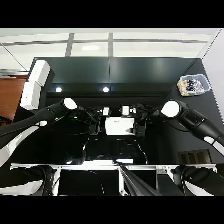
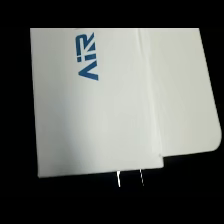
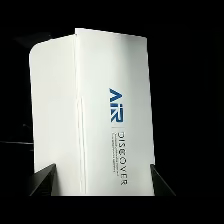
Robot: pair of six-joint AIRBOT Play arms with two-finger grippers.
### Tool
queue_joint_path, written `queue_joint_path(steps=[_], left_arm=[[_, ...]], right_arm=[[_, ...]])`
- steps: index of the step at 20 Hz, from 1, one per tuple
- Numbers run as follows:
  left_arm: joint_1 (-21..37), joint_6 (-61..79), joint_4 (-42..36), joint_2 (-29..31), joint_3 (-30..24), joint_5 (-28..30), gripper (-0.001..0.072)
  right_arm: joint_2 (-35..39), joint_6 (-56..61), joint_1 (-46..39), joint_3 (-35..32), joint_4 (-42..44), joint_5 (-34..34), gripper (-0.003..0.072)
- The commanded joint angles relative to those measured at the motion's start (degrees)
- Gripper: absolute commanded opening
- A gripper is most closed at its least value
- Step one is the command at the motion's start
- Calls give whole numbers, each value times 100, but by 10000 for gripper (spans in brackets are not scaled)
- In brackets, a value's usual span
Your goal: Fold the box and place the chain.
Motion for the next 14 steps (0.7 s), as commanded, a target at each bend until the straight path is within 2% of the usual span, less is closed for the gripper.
queue_joint_path(steps=[1, 5, 14], left_arm=[[0, 0, 0, -4, 4, 0, 294], [0, 0, 0, -4, 4, 0, 294], [0, 0, 0, -4, 4, 0, 294]], right_arm=[[4, -70, 138, -2, 35, 52, 720], [4, 26, 195, -2, -319, -140, 720], [7, 179, 190, 87, -323, -717, 720]])
